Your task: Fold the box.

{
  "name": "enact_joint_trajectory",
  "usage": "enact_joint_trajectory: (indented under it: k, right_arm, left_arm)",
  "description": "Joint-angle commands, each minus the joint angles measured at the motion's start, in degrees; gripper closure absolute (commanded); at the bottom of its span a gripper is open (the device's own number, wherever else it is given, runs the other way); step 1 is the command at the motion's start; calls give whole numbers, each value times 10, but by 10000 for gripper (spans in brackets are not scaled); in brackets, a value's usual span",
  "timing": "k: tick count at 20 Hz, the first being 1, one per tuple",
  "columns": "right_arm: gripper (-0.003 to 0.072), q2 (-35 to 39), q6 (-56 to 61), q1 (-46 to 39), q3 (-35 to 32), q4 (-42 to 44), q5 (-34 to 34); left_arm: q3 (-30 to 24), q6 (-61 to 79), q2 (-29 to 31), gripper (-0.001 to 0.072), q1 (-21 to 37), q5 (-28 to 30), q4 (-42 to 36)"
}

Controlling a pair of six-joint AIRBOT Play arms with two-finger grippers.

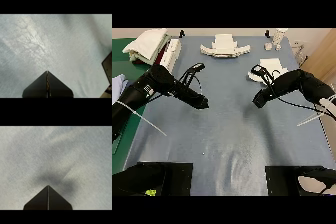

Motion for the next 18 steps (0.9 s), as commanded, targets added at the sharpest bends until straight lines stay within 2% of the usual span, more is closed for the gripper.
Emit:
enact_joint_trajectory:
  k: [1,14,15,18]
  right_arm:
    - [680,0,0,0,0,0,0]
    - [680,0,1,0,0,2,0]
    - [680,0,13,0,0,11,0]
    - [680,0,155,1,0,38,-12]
  left_arm:
    - [0,0,0,695,0,0,0]
    - [0,0,0,695,0,0,0]
    - [0,0,0,695,0,0,0]
    - [0,0,0,695,0,0,0]
